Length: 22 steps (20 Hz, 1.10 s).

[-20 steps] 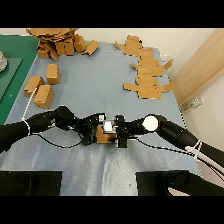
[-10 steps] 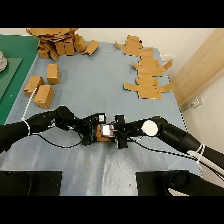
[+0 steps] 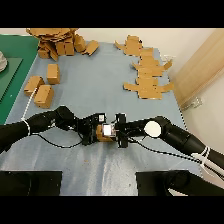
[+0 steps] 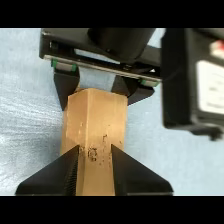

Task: Fold the box.

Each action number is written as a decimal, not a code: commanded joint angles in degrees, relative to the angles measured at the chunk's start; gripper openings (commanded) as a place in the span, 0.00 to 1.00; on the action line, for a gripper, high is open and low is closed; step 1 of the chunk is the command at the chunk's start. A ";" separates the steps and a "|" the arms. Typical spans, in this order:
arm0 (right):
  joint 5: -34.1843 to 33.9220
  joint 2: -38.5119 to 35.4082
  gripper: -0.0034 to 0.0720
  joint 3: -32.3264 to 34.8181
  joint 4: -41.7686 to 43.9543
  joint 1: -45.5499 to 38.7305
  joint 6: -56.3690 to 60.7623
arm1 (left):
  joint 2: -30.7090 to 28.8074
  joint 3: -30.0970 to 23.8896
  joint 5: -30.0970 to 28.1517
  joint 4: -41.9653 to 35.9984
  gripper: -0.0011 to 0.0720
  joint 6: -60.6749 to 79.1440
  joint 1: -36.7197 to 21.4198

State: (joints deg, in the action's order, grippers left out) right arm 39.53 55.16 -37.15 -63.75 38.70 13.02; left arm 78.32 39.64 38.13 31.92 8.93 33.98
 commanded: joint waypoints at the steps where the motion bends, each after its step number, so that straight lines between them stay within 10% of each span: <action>1: 0.02 -1.79 0.42 -0.04 -0.44 0.00 0.04 | -0.04 0.00 0.00 0.02 0.55 0.04 -0.02; 22: 4.50 1.40 0.26 0.04 0.74 2.49 4.81 | -0.04 0.00 0.00 0.02 0.55 0.04 -0.02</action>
State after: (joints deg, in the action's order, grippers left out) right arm 40.73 56.40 -37.15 -64.10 40.97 15.68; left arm 78.32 39.64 38.13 31.97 8.99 33.98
